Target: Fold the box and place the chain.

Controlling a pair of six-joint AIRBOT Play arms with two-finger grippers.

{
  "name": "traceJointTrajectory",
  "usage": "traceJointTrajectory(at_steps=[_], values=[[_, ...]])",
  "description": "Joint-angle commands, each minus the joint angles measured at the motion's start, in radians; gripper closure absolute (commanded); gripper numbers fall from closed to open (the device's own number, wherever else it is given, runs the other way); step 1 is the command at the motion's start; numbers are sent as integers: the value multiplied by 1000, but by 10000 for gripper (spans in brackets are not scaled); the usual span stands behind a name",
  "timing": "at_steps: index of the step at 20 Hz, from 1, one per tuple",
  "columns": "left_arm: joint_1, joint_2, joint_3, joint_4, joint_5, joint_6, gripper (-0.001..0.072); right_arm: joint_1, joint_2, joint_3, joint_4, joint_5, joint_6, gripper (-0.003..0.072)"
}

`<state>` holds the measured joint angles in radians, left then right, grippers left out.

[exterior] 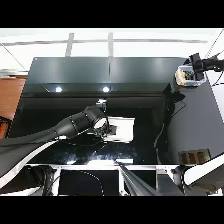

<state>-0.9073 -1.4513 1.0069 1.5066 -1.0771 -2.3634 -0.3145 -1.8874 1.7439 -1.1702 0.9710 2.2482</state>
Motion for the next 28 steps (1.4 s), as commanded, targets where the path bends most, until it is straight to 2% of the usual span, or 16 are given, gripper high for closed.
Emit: traceJointTrajectory(at_steps=[1,10,11,12,13,15,16,21,28], values=[[1,0,0,1,-2,0,682,-1,-20,2,1,21,5,42],[1,0,0,2,-5,0,682,17,-76,2,-10,-13,-23,42],[1,0,0,2,-5,0,682,22,-79,3,-10,-16,-24,111],[1,0,0,2,-5,0,682,24,-80,2,-10,-26,-29,236],[1,0,0,2,-5,0,682,27,-79,3,-7,-29,-34,314],[1,0,0,2,-5,0,682,28,-79,10,25,-23,-99,590],[1,0,0,2,-5,0,682,28,-79,17,48,-21,-138,639],[1,0,0,2,-5,0,682,16,-8,39,60,2,-221,642],[1,0,0,2,-5,0,682,-17,228,39,106,120,-489,642]])
